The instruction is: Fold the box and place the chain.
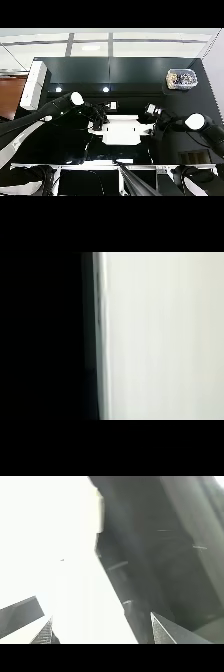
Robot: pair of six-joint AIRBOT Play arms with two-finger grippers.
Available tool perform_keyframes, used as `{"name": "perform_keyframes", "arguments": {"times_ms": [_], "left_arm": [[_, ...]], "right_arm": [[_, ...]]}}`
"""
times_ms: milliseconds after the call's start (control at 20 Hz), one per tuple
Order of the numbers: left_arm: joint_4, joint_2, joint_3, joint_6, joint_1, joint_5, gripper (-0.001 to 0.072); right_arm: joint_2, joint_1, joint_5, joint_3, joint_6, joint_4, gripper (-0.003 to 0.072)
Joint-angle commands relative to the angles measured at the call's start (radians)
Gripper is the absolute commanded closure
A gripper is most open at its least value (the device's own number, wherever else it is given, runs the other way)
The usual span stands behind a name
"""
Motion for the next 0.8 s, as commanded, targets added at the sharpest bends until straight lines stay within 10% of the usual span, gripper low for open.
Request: {"name": "perform_keyframes", "arguments": {"times_ms": [0, 750], "left_arm": [[0.006, -0.001, -0.001, 0.005, 0.001, 0.001, 0.0684], [0.005, -0.001, -0.001, 0.005, 0.001, -0.026, 0.0684]], "right_arm": [[-0.021, 0.059, 0.048, -0.047, -0.079, 0.030, -0.0020], [-0.033, 0.171, -0.096, 0.005, -0.174, 0.147, -0.0020]]}}
